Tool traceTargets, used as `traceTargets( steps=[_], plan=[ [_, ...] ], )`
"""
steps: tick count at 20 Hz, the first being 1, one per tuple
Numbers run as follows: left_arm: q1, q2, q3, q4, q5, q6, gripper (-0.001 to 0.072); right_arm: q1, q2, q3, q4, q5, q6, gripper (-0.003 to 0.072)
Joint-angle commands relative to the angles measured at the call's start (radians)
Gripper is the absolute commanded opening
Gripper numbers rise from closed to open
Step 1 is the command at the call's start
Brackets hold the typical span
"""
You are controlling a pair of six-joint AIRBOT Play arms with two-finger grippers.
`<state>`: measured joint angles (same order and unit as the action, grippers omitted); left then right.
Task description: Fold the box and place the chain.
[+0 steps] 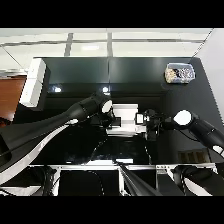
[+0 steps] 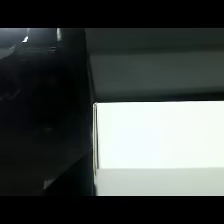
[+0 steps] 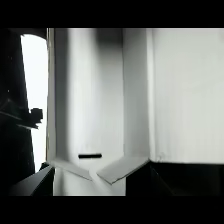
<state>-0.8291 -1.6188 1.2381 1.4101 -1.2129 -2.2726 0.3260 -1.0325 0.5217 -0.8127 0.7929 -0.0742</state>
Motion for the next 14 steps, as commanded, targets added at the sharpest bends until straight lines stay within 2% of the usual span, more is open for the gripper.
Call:
traceTargets(
  steps=[1, 5, 11, 12, 13, 14],
  plan=[
    [0.0, 0.0, 0.0, 0.049, -0.002, -0.011, 0.0026, 0.0, 0.031, 0.0, -0.06, 0.029, 0.029, 0.0704],
    [0.0, 0.0, 0.001, 0.081, -0.025, -0.032, 0.0026, 0.0, 0.026, 0.0, -0.014, -0.036, 0.028, 0.0704],
    [0.0, 0.0, 0.0, 0.072, -0.022, -0.031, 0.0027, 0.001, -0.047, 0.0, 0.059, -0.051, -0.013, 0.0686],
    [0.0, 0.0, 0.001, 0.07, -0.024, -0.031, 0.0027, 0.003, -0.056, 0.0, 0.076, -0.031, -0.013, 0.0477],
    [0.0, 0.0, 0.0, 0.07, -0.026, -0.031, 0.0027, 0.01, -0.065, 0.0, 0.08, -0.02, -0.013, 0.0413],
    [0.0, 0.0, 0.0, 0.07, -0.026, -0.031, 0.0027, 0.02, -0.072, 0.0, 0.08, -0.02, -0.013, 0.0413]
  ],
)
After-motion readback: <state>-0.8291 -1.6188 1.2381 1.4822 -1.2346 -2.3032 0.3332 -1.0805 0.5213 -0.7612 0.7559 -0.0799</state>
